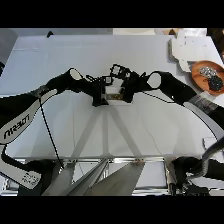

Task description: Fold the box and place the chain.

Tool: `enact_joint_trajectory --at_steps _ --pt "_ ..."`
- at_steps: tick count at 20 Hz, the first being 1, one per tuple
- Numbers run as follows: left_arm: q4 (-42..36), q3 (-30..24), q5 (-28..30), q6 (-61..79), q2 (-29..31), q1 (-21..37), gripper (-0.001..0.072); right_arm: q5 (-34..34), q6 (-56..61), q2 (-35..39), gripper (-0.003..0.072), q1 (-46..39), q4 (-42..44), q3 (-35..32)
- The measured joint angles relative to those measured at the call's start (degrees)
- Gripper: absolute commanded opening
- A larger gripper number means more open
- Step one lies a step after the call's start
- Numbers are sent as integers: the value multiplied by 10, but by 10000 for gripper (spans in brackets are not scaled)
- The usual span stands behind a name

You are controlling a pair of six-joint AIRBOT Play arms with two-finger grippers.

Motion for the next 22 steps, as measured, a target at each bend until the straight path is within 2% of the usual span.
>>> enact_joint_trajectory --at_steps 6,8,10,12,14,18,20,22 --pt "0 0 0 0 0 0 213 25 0 0 256 10 0 -5" --pt "0 0 0 0 0 0 213 35 0 0 213 12 0 -5" --pt "0 0 0 0 0 0 213 39 0 0 213 13 0 -5" --pt "0 0 0 0 0 0 213 44 0 0 169 14 0 -5" --pt "0 0 0 0 0 0 213 44 1 0 172 14 0 -5" --pt "0 0 0 0 0 0 213 53 2 0 187 14 1 -5" --pt "0 0 0 0 0 0 213 65 2 0 305 14 2 -7" --pt "0 0 0 0 0 0 213 72 2 0 319 14 4 -14"
